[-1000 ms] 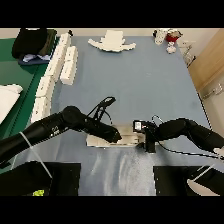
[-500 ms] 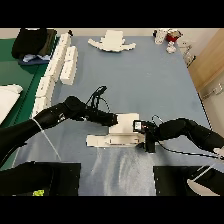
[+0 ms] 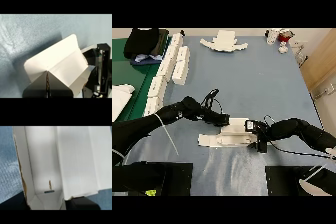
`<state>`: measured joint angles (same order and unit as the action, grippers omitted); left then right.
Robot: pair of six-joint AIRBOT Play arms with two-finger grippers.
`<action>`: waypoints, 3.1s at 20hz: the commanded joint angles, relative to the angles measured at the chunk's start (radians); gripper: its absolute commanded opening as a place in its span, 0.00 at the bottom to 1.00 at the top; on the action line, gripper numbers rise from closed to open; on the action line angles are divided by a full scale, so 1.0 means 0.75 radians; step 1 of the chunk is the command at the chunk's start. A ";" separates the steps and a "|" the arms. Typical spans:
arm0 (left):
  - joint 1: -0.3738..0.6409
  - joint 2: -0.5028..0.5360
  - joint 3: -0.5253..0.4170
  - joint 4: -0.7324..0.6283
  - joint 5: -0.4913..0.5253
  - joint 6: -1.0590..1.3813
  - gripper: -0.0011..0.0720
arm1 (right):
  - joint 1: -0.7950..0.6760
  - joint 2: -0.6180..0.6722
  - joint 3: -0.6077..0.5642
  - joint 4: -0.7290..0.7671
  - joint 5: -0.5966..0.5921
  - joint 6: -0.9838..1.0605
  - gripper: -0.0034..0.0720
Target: Fold the box.
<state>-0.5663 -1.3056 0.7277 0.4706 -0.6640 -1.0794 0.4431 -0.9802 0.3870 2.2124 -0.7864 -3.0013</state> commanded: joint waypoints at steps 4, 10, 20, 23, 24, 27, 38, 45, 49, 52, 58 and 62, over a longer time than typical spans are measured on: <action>0.008 0.032 0.094 0.001 -0.114 0.133 0.03 | 0.002 0.001 0.000 -0.003 0.000 -0.003 0.70; 0.032 0.294 0.115 0.212 -0.228 0.195 0.03 | 0.002 0.001 0.001 -0.003 0.000 -0.003 0.70; -0.220 0.732 -0.050 0.849 -0.328 0.197 0.03 | 0.002 0.001 0.001 -0.003 0.000 -0.003 0.70; -0.209 0.802 -0.124 0.870 -0.327 0.341 0.03 | 0.002 0.001 0.000 -0.003 0.000 -0.003 0.70; -0.181 0.806 -0.157 0.849 -0.327 0.443 0.04 | 0.002 0.001 0.001 -0.003 0.000 -0.003 0.70; -0.075 0.789 -0.251 0.725 -0.300 0.720 0.89 | 0.002 0.001 0.000 -0.003 0.000 -0.003 0.70; -0.009 0.438 -0.366 0.200 -0.150 1.453 0.90 | 0.002 0.001 0.001 -0.003 0.000 -0.003 0.70; -0.016 0.370 -0.366 0.134 -0.071 1.499 0.56 | 0.002 0.001 0.001 -0.003 0.000 -0.003 0.70; -0.052 0.369 -0.366 0.113 -0.067 1.499 0.24 | 0.002 0.001 0.001 -0.003 0.000 -0.003 0.70; -0.052 0.360 -0.366 0.077 -0.063 1.499 0.24 | 0.002 0.001 0.000 -0.003 0.000 -0.003 0.70; -0.057 0.344 -0.363 -0.114 -0.021 1.600 0.24 | 0.002 0.001 0.001 -0.003 0.000 -0.003 0.70; -0.077 0.303 -0.364 -0.128 -0.013 1.605 0.24 | 0.002 0.001 0.000 -0.003 0.001 -0.003 0.70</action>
<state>-0.6182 -1.0611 0.4549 0.4057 -0.6788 0.1055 0.4435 -0.9802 0.3866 2.2101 -0.7864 -3.0035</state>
